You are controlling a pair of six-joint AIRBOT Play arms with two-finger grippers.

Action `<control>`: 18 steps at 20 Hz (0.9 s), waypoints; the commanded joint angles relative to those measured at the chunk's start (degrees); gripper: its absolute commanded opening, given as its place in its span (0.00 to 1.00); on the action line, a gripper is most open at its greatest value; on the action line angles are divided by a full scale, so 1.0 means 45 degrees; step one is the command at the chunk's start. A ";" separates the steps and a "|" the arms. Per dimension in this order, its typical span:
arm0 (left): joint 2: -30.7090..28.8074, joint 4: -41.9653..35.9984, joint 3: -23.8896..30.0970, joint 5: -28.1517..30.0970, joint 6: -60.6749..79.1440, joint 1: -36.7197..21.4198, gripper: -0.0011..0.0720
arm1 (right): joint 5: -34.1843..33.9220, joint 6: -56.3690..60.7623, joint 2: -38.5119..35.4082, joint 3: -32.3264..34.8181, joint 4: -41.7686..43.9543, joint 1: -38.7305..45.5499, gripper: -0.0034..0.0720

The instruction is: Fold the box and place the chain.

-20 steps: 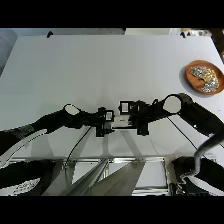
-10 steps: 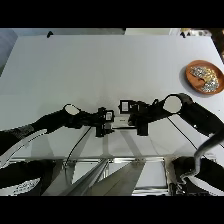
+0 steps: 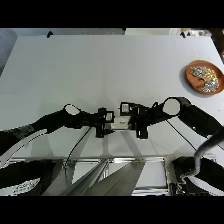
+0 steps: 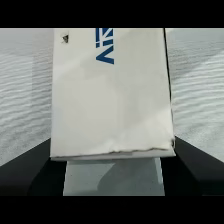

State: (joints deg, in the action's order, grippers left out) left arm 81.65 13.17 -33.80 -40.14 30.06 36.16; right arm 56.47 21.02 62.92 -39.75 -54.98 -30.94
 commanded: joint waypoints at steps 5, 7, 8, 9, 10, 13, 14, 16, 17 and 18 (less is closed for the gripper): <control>-0.0010 -0.0019 -0.0005 0.0058 -0.0015 0.0000 0.30 | -0.0316 -0.0151 -0.0612 0.0107 0.0321 0.0000 0.32; -0.0010 -0.0019 -0.0005 0.0053 -0.0019 0.0000 0.30 | -0.0379 -0.0151 -0.0967 0.0107 0.0321 0.0000 0.32; -0.0010 -0.0015 -0.0005 0.0058 -0.0015 0.0000 0.30 | -0.0369 -0.0146 -0.1093 0.0107 0.0321 0.0000 0.32; -0.0010 -0.0015 -0.0005 0.0058 -0.0015 0.0000 0.30 | -0.0364 -0.0141 -0.1180 0.0107 0.0321 0.0000 0.31; -0.0010 -0.0019 -0.0005 0.0053 -0.0019 0.0000 0.30 | -0.0364 -0.0131 -0.1219 0.0107 0.0325 0.0000 0.28; -0.0010 -0.0019 -0.0005 0.0053 -0.0019 0.0000 0.30 | -0.0369 -0.0092 -0.1200 0.0112 0.0321 0.0000 0.07; -0.0010 -0.0019 -0.0005 0.0058 -0.0015 0.0000 0.30 | -0.0364 -0.0092 -0.1195 0.0112 0.0321 0.0000 0.07; -0.0010 -0.0019 -0.0005 0.0053 -0.0015 0.0000 0.30 | -0.0364 0.0000 -0.1117 0.0117 0.0321 0.0000 0.07; -0.0010 -0.0019 -0.0005 0.0058 -0.0015 0.0000 0.30 | -0.0359 0.0005 -0.1015 0.0121 0.0321 -0.0005 0.07; -0.0010 -0.0015 -0.0005 0.0053 -0.0019 0.0000 0.30 | -0.0359 0.0058 -0.0840 0.0121 0.0325 -0.0005 0.07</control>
